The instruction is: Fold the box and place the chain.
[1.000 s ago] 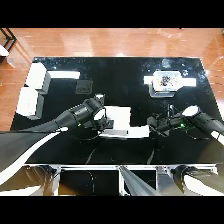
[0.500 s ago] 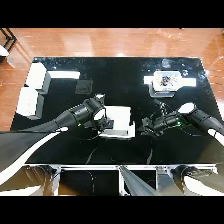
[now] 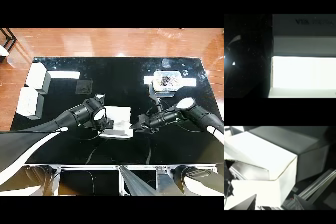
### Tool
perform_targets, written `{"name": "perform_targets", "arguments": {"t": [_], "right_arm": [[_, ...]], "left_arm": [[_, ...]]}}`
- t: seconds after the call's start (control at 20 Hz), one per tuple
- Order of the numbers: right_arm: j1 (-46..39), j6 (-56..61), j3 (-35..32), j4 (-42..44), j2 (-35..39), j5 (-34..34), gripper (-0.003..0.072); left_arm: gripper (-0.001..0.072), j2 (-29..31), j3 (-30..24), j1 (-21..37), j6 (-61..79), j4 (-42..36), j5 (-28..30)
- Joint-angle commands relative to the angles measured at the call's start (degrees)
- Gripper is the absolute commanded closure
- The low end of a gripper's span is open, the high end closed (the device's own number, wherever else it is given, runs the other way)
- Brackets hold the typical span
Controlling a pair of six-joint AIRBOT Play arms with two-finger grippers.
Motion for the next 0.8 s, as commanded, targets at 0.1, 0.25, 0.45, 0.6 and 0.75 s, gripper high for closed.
{"name": "perform_targets", "arguments": {"t": [0.1,0.25,0.45,0.6,0.75], "right_arm": [[8.33,7.63,0.63,-3.04,-0.02,-8.59,0.0152],[11.8,10.84,1.49,-3.98,-0.02,-13.68,0.0152],[15.23,14.69,1.6,-5.55,-0.02,-17.84,0.0153],[18.56,19.32,1.62,-10.1,-0.02,-20.96,0.0159],[21.44,25.35,1.84,-16.35,-0.02,-23.34,0.0159]], "left_arm": [[0.069,-0.02,0.02,-0.02,0.02,0.0,0.0],[0.069,-0.02,0.02,-0.02,0.02,0.02,0.0],[0.0689,-0.02,0.02,-0.02,0.02,0.02,0.02],[0.069,-0.02,0.02,-0.02,0.02,0.02,0.04],[0.069,-0.02,0.02,-0.02,0.02,0.02,0.04]]}}
